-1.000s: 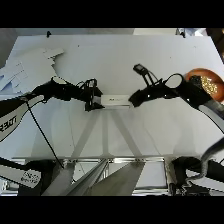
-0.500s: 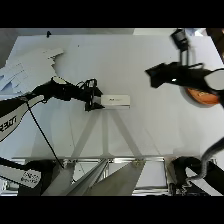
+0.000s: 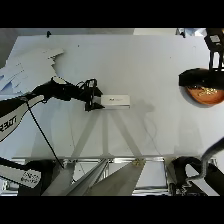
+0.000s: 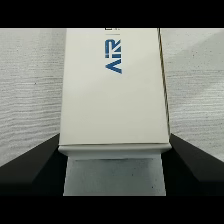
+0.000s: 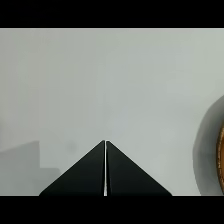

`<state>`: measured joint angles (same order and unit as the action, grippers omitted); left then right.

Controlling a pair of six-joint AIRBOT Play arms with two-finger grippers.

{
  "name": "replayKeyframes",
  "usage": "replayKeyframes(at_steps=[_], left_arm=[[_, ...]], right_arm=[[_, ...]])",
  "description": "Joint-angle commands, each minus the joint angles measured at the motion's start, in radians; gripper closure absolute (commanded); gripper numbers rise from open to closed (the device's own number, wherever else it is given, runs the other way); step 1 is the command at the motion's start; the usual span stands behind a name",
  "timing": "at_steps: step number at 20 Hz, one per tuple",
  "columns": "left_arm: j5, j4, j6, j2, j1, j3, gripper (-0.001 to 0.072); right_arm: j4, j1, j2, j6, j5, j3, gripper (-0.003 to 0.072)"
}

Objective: Fold the box and place the chain.

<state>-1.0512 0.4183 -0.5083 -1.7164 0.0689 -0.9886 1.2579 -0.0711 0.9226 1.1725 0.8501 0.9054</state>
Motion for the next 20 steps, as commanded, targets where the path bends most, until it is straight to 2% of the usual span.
replayKeyframes(at_steps=[1, 12, 14, 20], left_arm=[[0.0, 0.0, 0.0, 0.0, -0.001, -0.001, 0.0334], [0.0, 0.001, 0.0, 0.0, -0.001, -0.001, 0.0334], [0.003, -0.001, 0.0, 0.0, -0.001, -0.001, 0.0374], [0.0, 0.001, 0.0, 0.0, -0.001, -0.001, 0.0375]], right_arm=[[0.044, -0.01, -0.002, 0.032, 0.014, 0.001, 0.0678], [0.044, -0.01, -0.002, 0.032, 0.013, 0.001, 0.0678], [0.044, -0.01, -0.002, 0.032, 0.013, 0.001, 0.0678], [0.044, -0.01, -0.002, 0.032, 0.013, 0.001, 0.0678]])
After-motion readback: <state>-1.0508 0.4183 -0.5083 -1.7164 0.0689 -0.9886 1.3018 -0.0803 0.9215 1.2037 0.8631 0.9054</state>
